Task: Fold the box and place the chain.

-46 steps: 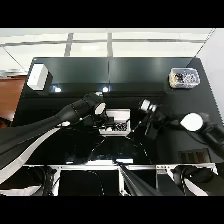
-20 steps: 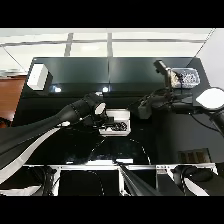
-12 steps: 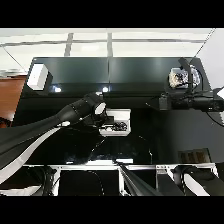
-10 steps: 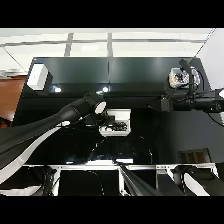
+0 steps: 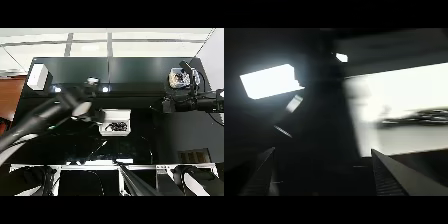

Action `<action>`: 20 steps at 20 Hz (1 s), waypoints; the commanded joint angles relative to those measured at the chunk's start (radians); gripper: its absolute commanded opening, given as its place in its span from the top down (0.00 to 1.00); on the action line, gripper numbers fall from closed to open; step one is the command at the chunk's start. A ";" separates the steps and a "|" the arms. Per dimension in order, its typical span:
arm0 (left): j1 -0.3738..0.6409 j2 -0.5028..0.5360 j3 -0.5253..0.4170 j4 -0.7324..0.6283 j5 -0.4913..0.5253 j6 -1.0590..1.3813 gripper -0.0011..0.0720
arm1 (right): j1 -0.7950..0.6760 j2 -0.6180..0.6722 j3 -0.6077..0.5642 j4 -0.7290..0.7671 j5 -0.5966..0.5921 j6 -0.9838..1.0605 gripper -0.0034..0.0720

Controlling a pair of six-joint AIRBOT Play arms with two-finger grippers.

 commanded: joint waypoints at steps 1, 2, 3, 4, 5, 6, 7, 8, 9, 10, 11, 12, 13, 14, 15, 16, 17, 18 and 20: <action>0.152 0.201 -0.174 0.013 0.039 0.043 0.01 | -0.001 0.000 0.000 -0.002 -0.001 -0.001 0.59; 0.233 0.247 -0.253 -0.080 0.134 0.078 0.01 | -0.001 0.000 0.000 -0.002 -0.005 0.000 0.59; 0.321 0.279 -0.338 -0.232 0.240 0.190 0.01 | -0.001 0.000 0.000 0.000 -0.005 0.000 0.58; 0.391 0.292 -0.410 -0.409 0.326 0.379 0.02 | 0.000 0.000 0.000 0.001 -0.002 0.000 0.59; 0.441 0.293 -0.476 -0.585 0.382 0.662 0.04 | 0.000 0.000 0.000 0.002 0.005 0.000 0.59; 0.468 0.291 -0.528 -0.719 0.396 0.962 0.04 | 0.001 0.000 0.000 0.002 0.008 0.000 0.58; 0.474 0.288 -0.566 -0.797 0.391 1.223 0.04 | 0.001 0.000 0.000 0.002 0.010 0.000 0.59; 0.470 0.281 -0.597 -0.837 0.392 1.431 0.04 | 0.001 0.000 0.000 0.002 0.007 0.003 0.59; 0.456 0.271 -0.621 -0.853 0.394 1.619 0.03 | 0.001 0.000 0.000 0.002 0.004 0.003 0.59; 0.440 0.260 -0.632 -0.851 0.394 1.770 0.03 | 0.001 0.000 0.000 0.002 -0.002 0.003 0.59; 0.421 0.248 -0.636 -0.850 0.394 1.924 0.01 | 0.001 0.000 0.000 0.002 -0.004 0.003 0.59; 0.402 0.239 -0.636 -0.850 0.397 2.070 0.01 | 0.001 0.000 0.000 0.002 -0.004 0.005 0.59; 0.382 0.232 -0.636 -0.850 0.419 2.219 0.01 | 0.001 0.000 0.000 0.002 -0.004 0.008 0.59; 0.371 0.218 -0.626 -0.849 0.438 2.284 0.01 | 0.001 0.000 0.000 0.003 -0.003 0.013 0.59; 0.371 0.191 -0.615 -0.860 0.461 2.298 0.01 | 0.001 0.000 0.000 0.002 -0.004 0.024 0.59; 0.372 0.158 -0.604 -0.872 0.478 2.300 0.01 | 0.001 0.000 0.000 0.003 -0.004 0.032 0.59; 0.379 0.120 -0.592 -0.897 0.488 2.332 0.01 | 0.001 0.000 0.000 0.003 -0.004 0.035 0.59; 0.385 0.082 -0.581 -0.948 0.497 2.369 0.01 | 0.001 0.000 0.000 0.003 -0.004 0.037 0.59; 0.387 0.019 -0.557 -1.059 0.513 2.411 0.01 | 0.001 0.000 0.000 0.003 -0.003 0.039 0.59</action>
